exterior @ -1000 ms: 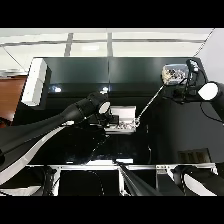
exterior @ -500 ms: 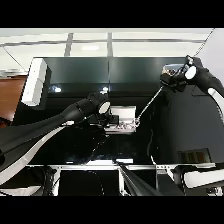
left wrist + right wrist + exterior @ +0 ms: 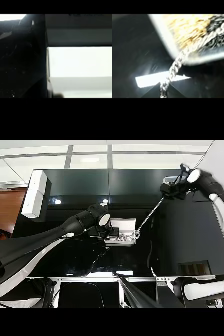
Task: Fold the box and place the chain.
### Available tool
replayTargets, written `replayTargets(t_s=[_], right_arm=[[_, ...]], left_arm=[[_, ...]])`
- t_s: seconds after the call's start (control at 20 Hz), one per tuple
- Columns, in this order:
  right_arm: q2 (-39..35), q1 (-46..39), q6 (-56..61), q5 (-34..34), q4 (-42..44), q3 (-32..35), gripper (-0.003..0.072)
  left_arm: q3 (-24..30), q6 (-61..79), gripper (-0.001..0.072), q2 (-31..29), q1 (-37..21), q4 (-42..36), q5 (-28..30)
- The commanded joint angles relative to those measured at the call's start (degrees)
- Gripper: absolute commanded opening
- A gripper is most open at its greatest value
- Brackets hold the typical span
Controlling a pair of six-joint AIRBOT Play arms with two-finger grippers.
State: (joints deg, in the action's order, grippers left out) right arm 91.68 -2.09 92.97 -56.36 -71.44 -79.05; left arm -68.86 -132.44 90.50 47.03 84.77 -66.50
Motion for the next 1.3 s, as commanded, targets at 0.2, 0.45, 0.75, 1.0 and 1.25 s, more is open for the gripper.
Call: replayTargets(t_s=[0.2,0.45,0.75,1.0,1.25], right_arm=[[-30.64,4.07,-10.01,-15.52,1.09,0.15,0.0013],[-41.11,5.01,-9.77,-18.75,11.58,0.15,0.0014],[-41.83,8.02,-10.78,-22.45,23.43,0.59,0.0014],[-41.62,16.15,-10.51,-21.44,23.47,5.18,0.0014],[-39.91,21.29,-10.34,-15.54,26.64,10.23,0.0014]], left_arm=[[-0.02,0.0,0.0028,0.02,-0.04,0.04,0.09],[-0.02,0.0,0.0027,0.02,-0.04,0.04,0.07],[-0.02,0.0,0.0027,0.02,-0.04,0.04,0.07],[-0.02,0.0,0.0027,0.02,-0.04,0.04,0.04],[-0.02,0.0,0.0027,0.02,-0.04,0.04,0.07]])
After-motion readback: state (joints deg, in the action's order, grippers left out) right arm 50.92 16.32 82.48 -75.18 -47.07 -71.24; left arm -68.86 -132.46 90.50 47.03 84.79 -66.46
